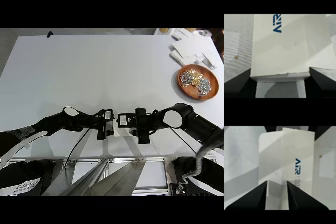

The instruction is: Fold the box and place the chain.

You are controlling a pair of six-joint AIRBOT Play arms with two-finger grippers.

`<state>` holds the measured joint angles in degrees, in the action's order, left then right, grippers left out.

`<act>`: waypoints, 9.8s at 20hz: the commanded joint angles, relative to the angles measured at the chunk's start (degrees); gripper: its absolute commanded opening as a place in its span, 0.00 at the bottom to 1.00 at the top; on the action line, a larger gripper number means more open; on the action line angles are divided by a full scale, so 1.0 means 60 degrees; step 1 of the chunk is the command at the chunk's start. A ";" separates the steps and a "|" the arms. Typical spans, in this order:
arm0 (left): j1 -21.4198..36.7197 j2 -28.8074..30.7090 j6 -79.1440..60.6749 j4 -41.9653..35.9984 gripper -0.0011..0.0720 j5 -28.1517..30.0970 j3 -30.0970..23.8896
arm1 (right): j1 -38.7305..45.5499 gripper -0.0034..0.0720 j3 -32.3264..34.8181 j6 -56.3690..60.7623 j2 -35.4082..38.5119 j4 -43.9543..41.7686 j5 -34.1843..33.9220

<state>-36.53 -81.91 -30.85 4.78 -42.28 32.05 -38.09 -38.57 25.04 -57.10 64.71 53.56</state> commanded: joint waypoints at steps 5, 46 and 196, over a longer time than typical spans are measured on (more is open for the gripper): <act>0.0000 0.0004 0.0011 0.0000 0.11 0.0011 0.0004 | -0.0069 0.44 0.0004 -0.0007 0.0000 0.0441 -0.0521; 0.0000 0.0004 0.0011 0.0000 0.11 0.0011 0.0004 | 0.0714 0.06 0.0004 0.0361 0.0583 -0.1774 -0.0186; 1.1322 0.5880 1.3905 1.1602 0.97 -0.0918 0.0000 | 0.9107 0.06 0.2084 1.0601 0.1858 0.4288 0.1967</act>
<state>33.19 -53.69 52.58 73.45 -45.95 32.03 16.53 -26.11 88.64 -46.00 90.43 65.36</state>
